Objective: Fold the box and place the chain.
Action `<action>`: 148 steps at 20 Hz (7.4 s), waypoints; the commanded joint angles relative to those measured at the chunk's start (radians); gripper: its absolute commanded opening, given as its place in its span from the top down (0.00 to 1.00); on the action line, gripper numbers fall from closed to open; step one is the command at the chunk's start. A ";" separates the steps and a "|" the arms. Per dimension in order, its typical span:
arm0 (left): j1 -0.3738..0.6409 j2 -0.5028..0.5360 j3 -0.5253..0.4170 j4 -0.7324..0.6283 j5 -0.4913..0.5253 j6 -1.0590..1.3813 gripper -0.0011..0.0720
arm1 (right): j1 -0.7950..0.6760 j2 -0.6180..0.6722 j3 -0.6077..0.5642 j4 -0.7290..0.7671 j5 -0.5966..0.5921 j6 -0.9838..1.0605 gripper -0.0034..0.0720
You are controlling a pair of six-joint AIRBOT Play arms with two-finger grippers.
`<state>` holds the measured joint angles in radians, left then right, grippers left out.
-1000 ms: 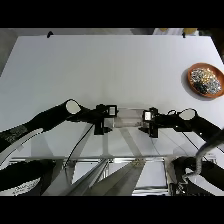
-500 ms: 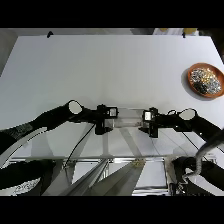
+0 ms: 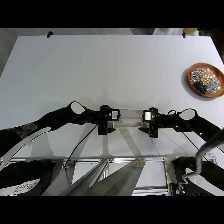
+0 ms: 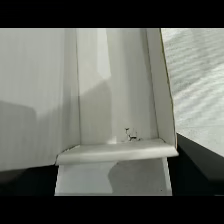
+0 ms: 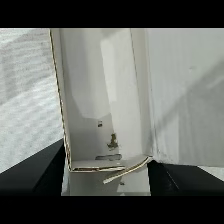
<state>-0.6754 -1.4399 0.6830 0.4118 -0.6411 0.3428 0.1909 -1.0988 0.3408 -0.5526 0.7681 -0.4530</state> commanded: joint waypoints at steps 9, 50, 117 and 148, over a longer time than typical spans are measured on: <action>-0.001 -0.010 0.000 -0.012 -0.002 0.014 0.70 | 0.000 0.000 0.000 0.000 0.001 0.000 0.56; -0.002 -0.010 0.000 -0.012 -0.006 0.013 0.70 | 0.000 0.384 0.000 0.031 0.076 0.470 0.93; -0.002 -0.010 0.000 -0.012 -0.006 0.013 0.70 | -0.289 0.362 0.209 -0.431 0.114 1.331 0.93; -0.002 -0.010 0.000 -0.012 -0.006 0.013 0.70 | -0.160 0.124 0.150 -0.240 0.346 1.536 0.58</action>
<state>-0.6769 -1.4506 0.6834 0.4000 -0.6476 0.3553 0.0212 -0.9932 0.4904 -0.8406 1.0931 1.0843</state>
